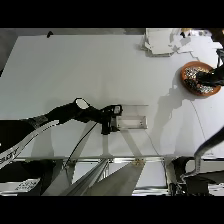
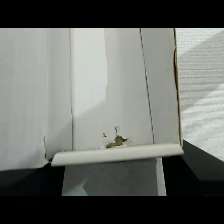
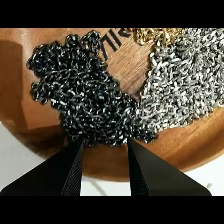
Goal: Fold the box and place the chain.
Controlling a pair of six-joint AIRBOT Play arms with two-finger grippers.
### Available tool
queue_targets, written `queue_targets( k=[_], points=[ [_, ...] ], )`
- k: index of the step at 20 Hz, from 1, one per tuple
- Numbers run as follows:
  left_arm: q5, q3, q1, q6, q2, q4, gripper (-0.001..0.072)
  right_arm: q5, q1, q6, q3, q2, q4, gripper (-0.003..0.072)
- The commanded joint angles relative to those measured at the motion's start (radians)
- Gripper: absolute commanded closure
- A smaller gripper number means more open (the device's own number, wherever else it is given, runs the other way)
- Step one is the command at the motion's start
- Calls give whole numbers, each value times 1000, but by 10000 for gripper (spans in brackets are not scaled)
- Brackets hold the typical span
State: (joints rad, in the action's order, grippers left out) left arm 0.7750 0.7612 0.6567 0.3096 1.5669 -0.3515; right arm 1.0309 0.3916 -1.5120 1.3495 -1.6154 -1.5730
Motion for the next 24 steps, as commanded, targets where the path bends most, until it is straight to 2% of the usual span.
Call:
queue_targets(
  k=[1,8,18,19,21,24],
  points=[
    [0,0,0,0,0,0,501,-33,5,-10,2,-24,-1,423],
    [0,0,0,0,0,0,501,-41,5,-8,2,-84,6,420],
    [0,0,0,0,0,0,501,-77,4,-6,2,-87,51,422],
    [0,0,0,0,0,0,501,-78,4,-6,2,-87,66,437],
    [0,0,0,0,0,0,501,-82,4,-5,2,-87,85,522],
    [0,0,0,0,0,0,501,-89,4,-5,2,-90,85,530]
  ],
)
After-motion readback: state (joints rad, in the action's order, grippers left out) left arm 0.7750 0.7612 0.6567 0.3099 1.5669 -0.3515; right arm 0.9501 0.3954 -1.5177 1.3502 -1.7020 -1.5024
